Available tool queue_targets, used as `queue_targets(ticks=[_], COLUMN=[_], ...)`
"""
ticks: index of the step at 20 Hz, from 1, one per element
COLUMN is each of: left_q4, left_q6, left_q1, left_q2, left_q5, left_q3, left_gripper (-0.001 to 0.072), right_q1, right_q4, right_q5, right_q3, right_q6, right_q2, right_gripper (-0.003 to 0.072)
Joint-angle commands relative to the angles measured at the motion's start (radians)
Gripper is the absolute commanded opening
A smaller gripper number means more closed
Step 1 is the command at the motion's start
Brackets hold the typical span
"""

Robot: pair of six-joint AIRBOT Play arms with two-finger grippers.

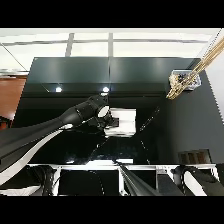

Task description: Fold the box and place the chain.

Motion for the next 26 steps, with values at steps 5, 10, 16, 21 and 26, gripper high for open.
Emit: queue_targets(ticks=[5,10,16,21,26], left_q4=[0.0,0.0,0.0,0.0,0.0], left_q6=[0.0,0.0,0.0,0.0,0.0], left_q1=[0.0,0.0,0.0,0.0,0.0], left_q2=[-0.001,-0.001,-0.001,-0.001,-0.001], left_q5=[0.003,0.003,0.006,0.004,0.004], left_q3=[0.0,0.0,0.0,0.0,0.0], left_gripper=[0.0031,0.0031,0.0031,0.003,0.003], right_q1=[0.012,0.065,0.211,0.344,0.367], right_q4=[0.213,0.274,0.361,0.384,0.37], right_q5=[0.101,0.069,0.002,-0.015,0.04], right_q3=[-0.351,-0.485,-0.523,-0.523,-0.531], right_q6=[-0.111,-0.128,-0.122,-0.101,-0.099], right_q2=[0.013,0.011,-0.021,-0.075,-0.081], right_gripper=[0.0007,0.0007,0.0006,0.0007,0.0007])
